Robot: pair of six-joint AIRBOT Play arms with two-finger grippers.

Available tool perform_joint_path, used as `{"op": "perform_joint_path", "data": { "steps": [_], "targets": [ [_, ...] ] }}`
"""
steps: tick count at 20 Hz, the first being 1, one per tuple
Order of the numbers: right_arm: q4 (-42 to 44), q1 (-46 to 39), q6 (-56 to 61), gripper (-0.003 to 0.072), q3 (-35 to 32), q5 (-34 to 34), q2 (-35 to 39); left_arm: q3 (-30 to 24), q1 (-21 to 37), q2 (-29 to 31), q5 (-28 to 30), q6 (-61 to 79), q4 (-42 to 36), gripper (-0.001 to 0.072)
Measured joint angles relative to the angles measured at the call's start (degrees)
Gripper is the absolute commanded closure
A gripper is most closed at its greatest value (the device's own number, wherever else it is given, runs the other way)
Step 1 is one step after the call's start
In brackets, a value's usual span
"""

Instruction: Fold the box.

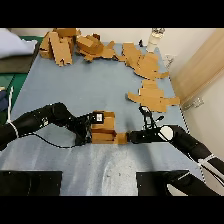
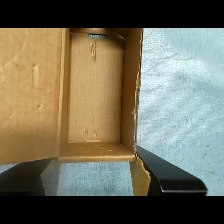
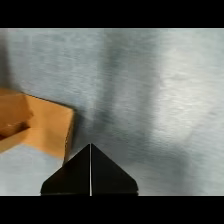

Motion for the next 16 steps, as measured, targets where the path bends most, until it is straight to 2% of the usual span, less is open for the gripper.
{"op": "perform_joint_path", "data": {
  "steps": [4,9,16],
  "targets": [
    [7.98,-0.02,-4.20,0.0687,-0.33,-1.40,0.00,0.00,0.00,-0.02,-0.09,0.00,-0.09,0.0244],
    [11.37,-0.02,-6.05,0.0687,-0.42,-1.84,0.02,0.00,0.00,-0.04,-0.17,0.02,-0.24,0.0244],
    [1.16,-0.15,-0.72,0.0688,-0.46,-1.92,0.02,0.00,0.00,-0.04,-0.59,0.02,-0.37,0.0243]
  ]
}}
